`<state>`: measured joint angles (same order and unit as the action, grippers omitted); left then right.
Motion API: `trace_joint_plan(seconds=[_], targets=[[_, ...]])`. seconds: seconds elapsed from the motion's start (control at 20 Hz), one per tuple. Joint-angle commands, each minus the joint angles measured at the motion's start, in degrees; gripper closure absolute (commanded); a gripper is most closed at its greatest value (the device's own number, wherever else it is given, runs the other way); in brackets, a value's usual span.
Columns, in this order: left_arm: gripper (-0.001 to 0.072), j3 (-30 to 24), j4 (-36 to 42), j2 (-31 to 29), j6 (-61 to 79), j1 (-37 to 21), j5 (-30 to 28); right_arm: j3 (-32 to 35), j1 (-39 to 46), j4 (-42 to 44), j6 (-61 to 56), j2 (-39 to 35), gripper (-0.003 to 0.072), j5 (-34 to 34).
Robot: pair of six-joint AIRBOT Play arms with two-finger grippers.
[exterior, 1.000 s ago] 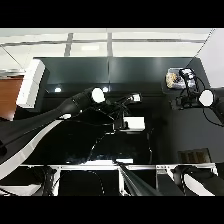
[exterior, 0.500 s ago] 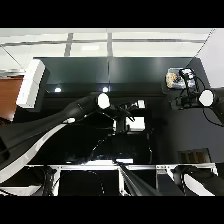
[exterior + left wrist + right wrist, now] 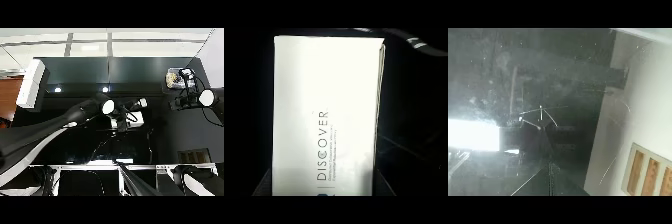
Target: Fold the box and place the chain.
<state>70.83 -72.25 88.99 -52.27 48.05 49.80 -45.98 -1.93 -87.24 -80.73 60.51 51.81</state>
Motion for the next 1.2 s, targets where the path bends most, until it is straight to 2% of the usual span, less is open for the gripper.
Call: trace_joint_plan(seconds=[0.0, 0.1, 0.2, 0.35, 0.4, 0.5, 0.65, 0.8, 0.9, 1.0, 1.15], targets=[[0.0455, 0.33, -14.88, -6.54, -19.98, -4.66, 13.75, 0.02, 0.02, 0.20, -0.02, -0.04, 0.0670, 0.98], [0.0455, -1.57, -17.90, -10.47, -25.62, -11.82, 23.26, 0.02, 0.02, 0.24, -0.04, -0.04, 0.0671, 0.98], [0.0454, -5.35, -23.52, -14.80, -31.36, -20.85, 29.92, 0.02, 0.02, 0.24, -0.02, -0.04, 0.0670, 1.18], [0.0452, -13.22, -26.08, -21.44, -33.70, -38.29, 34.10, 0.02, 0.02, 0.26, -0.04, -0.04, 0.0670, 1.16], [0.0417, -15.67, -26.05, -23.06, -33.70, -44.24, 34.67, 0.02, 0.02, 0.28, -0.04, -0.04, 0.0670, 1.11], [0.0416, -19.65, -25.59, -25.64, -33.70, -56.41, 35.01, 0.04, 0.02, 0.42, -0.04, -0.04, 0.0670, 1.09], [0.0416, -22.49, -24.30, -28.44, -33.68, -71.89, 32.61, 0.04, 0.02, 1.11, -0.04, -0.04, 0.0670, 0.94], [0.0416, -22.58, -22.56, -29.62, -31.43, -82.79, 26.86, 0.04, 0.02, 2.47, -0.04, -0.04, 0.0670, -0.02], [0.0415, -22.82, -17.81, -30.18, -24.13, -87.52, 21.35, 0.04, 0.02, 3.08, -0.04, -0.04, 0.0670, -0.24], [0.0416, -24.17, -10.01, -31.52, -10.29, -90.51, 15.02, 0.04, 0.02, 3.26, -0.07, -0.04, 0.0670, -0.22], [0.0415, -26.62, -5.84, -31.47, 4.11, -90.40, 8.92, 0.04, -0.28, 3.23, 0.00, -0.04, 0.0670, 0.48]])
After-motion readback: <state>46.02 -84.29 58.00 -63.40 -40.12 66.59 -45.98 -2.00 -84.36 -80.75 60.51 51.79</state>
